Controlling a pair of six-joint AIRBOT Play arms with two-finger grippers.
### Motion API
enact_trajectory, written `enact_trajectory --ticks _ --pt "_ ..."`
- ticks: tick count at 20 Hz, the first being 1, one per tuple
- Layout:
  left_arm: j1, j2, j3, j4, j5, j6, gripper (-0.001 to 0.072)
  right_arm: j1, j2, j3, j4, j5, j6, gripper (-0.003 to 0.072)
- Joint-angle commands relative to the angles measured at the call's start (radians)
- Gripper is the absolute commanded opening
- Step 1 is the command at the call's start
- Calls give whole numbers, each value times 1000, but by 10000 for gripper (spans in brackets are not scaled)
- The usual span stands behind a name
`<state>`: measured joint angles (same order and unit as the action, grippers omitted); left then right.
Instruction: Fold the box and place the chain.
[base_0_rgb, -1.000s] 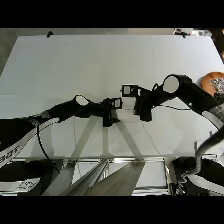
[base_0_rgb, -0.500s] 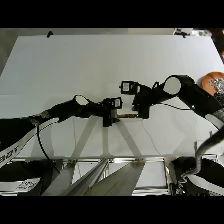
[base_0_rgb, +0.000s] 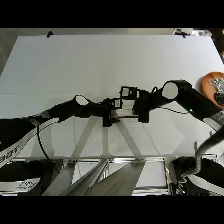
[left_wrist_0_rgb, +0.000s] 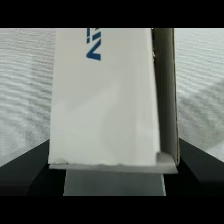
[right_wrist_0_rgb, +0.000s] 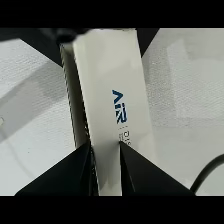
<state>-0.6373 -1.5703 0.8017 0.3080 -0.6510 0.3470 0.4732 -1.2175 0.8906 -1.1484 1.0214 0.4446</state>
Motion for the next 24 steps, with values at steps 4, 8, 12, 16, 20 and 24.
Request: enact_trajectory --ticks 4,8,12,16,20,24 --pt "0 1 0 0 3 0 497 25 -17 -10 2 -1 30 155" --pt "0 1 0 -1 2 0 497 45 -16 -14 0 12 31 158" --pt "0 1 0 0 3 0 497 45 12 -20 1 5 30 247" --pt "0 1 0 0 3 0 497 25 67 -20 1 -18 30 301" --pt "0 1 0 0 3 0 497 23 79 -21 26 -22 46 298" --pt "0 1 0 0 3 0 497 23 78 -45 23 -111 67 270"
